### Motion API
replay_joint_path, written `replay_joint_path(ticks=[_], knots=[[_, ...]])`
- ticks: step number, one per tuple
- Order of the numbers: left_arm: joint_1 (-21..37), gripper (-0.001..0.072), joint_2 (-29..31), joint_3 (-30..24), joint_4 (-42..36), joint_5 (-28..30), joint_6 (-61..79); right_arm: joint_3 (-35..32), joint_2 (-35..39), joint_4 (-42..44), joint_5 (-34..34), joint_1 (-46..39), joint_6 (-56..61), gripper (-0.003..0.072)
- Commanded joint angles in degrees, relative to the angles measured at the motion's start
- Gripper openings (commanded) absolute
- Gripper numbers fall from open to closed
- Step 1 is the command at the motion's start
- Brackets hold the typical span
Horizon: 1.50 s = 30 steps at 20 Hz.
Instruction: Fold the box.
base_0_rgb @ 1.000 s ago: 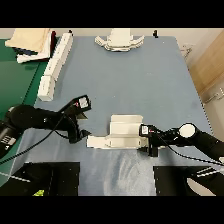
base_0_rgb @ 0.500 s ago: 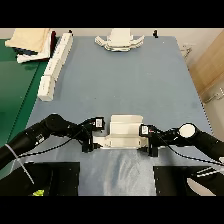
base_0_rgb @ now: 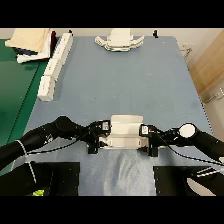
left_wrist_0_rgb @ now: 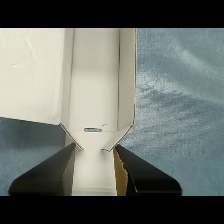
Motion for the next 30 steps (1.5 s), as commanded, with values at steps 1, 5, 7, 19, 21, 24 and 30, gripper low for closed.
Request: replay_joint_path(ticks=[1, 5, 7, 19, 21, 24, 30], knots=[[-0.28, 0.0336, -0.52, 0.00, -0.81, 1.77, 0.37, 0.04, 0.04, 0.02, 0.00, 0.02, 0.02, 0.0578], [-1.01, 0.0163, -0.90, 0.02, -3.98, 2.27, 2.56, 0.04, 0.04, 0.02, 0.00, 0.02, 0.02, 0.0578], [-2.47, 0.0163, -0.90, 0.11, -8.90, 2.27, 6.54, 0.04, 0.04, 0.02, 0.00, 0.02, 0.02, 0.0577], [-5.27, 0.0688, -4.52, 0.22, -13.38, 5.25, 9.88, 0.04, 0.04, 0.02, -0.02, 0.02, 0.02, 0.0578], [-5.27, 0.0688, -4.52, 0.22, -13.38, 5.20, 9.62, 0.04, 0.04, 0.02, 0.00, 0.02, 0.02, 0.0578], [-5.25, 0.0688, -4.50, 0.22, -12.87, 5.27, 8.74, 0.04, 0.04, 0.02, -0.02, 0.02, 0.02, 0.0578], [-5.14, 0.0036, 1.44, 0.24, 6.19, 6.21, -15.50, 0.04, 0.04, 0.02, -0.02, 0.02, 0.02, 0.0578]])
